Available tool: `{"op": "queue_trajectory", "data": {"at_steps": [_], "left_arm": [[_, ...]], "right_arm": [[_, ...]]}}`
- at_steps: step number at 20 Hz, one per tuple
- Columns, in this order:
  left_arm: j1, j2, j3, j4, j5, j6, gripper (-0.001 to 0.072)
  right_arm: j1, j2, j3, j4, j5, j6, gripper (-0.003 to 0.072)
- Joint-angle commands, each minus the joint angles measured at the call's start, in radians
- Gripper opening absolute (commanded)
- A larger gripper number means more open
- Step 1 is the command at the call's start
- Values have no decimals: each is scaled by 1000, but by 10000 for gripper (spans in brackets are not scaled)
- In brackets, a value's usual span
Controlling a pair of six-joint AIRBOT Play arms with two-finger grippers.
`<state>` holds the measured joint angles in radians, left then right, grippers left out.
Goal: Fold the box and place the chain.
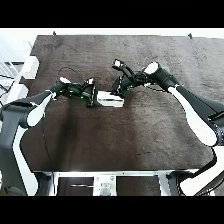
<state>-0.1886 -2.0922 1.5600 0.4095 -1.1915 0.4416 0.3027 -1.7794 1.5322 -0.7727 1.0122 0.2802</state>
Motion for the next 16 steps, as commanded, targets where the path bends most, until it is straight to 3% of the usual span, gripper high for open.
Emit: {"op": "queue_trajectory", "data": {"at_steps": [1,16], "left_arm": [[0,1,0,1,-2,2,624],[0,1,0,1,-3,2,624]], "right_arm": [[-1,-1,0,-7,-10,0,434],[24,-3,-27,-32,-2,34,433]]}}
